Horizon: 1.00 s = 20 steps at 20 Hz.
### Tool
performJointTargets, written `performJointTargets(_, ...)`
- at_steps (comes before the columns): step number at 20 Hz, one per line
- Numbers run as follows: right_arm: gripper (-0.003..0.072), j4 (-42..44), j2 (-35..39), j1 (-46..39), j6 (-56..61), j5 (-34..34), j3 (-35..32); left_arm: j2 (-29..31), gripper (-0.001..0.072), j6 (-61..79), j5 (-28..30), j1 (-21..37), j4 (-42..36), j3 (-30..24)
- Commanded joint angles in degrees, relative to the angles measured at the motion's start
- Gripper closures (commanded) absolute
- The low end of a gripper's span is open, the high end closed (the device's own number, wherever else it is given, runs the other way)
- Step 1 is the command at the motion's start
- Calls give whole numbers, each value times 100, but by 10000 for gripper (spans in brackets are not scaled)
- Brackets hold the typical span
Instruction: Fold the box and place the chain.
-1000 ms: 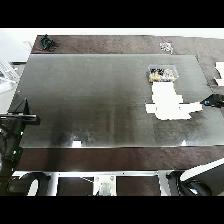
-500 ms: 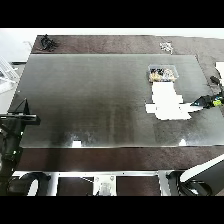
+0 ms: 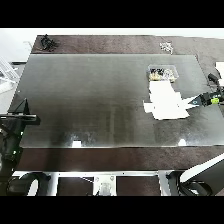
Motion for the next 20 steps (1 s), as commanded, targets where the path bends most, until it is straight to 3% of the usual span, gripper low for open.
performJointTargets(1,680,697,118,79,275,79,-103,0,689,2,0,2,2,-2)
performJointTargets(4,681,785,616,358,179,28,-828,0,689,2,0,2,2,-2)
performJointTargets(9,681,2186,1217,1606,50,-531,-2055,0,689,2,0,2,2,-2)
performJointTargets(13,681,2806,1305,3008,468,-1545,-2116,0,689,2,0,2,2,-2)
performJointTargets(17,681,2671,1303,4210,901,-3036,-2116,0,689,2,0,2,2,-2)
performJointTargets(20,681,2306,1287,4575,1303,-3755,-2116,0,689,2,0,2,2,-2)
